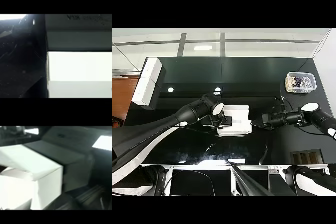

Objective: Fold the box and place the chain.

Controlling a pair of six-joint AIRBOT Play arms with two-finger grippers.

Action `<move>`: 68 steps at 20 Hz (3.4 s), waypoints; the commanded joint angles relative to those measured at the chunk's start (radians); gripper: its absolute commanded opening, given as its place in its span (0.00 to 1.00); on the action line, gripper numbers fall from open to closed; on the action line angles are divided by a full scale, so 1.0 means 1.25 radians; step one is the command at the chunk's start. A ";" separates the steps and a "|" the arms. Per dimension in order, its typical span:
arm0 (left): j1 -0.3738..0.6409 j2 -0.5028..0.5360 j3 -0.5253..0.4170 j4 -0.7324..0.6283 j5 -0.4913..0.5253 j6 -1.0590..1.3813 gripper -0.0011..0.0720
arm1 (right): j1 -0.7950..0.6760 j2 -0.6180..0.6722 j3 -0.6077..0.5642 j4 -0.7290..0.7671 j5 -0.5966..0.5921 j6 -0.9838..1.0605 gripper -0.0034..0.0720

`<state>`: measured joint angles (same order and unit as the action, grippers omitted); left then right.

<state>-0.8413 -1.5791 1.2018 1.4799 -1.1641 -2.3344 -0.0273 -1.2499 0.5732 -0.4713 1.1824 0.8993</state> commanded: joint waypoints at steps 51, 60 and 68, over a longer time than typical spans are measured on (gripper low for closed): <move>0.000 0.000 0.000 0.000 0.000 0.001 0.05 | 0.562 -0.141 0.333 -0.747 -0.006 0.993 0.45; 0.000 0.000 0.000 0.000 0.000 0.001 0.05 | 0.562 -0.146 0.333 -0.731 -0.024 1.013 0.05; 0.000 0.000 0.000 0.000 0.000 0.001 0.05 | 0.562 -0.146 0.333 -0.728 -0.024 1.013 0.31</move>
<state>-0.8413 -1.5791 1.2018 1.4830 -1.1667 -2.3325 0.6750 -1.4322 0.9890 -1.3872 1.1542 2.1620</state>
